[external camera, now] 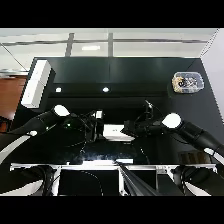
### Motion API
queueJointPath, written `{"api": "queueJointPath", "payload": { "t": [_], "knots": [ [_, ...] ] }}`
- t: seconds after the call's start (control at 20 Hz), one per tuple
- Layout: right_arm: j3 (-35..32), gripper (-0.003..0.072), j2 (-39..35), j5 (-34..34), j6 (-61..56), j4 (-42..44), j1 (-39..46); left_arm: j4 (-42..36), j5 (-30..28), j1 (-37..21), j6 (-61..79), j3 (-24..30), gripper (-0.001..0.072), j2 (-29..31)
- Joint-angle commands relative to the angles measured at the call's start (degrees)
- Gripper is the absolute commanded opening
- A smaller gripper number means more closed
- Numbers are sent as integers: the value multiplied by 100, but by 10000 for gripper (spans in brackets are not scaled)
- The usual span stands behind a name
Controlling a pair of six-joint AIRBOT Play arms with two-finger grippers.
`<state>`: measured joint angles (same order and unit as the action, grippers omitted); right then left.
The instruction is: Fold the box and place the chain.
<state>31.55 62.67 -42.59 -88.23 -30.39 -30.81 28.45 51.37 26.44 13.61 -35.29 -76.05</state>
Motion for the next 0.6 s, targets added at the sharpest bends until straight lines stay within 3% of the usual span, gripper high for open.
{"api": "queueJointPath", "payload": {
  "t": [0.0, 0.35, 0.55],
  "knots": [
    [-2, 13, 42, 48, 44, -144, -20, 0, -2, 0, -2, -4, 416, -4],
    [4, 13, 136, 173, 343, -136, -291, 0, 0, 0, -2, -4, 417, -4],
    [219, 13, -424, -380, 699, -173, 269, 0, 0, 0, -2, -4, 416, -4]
  ]
}}
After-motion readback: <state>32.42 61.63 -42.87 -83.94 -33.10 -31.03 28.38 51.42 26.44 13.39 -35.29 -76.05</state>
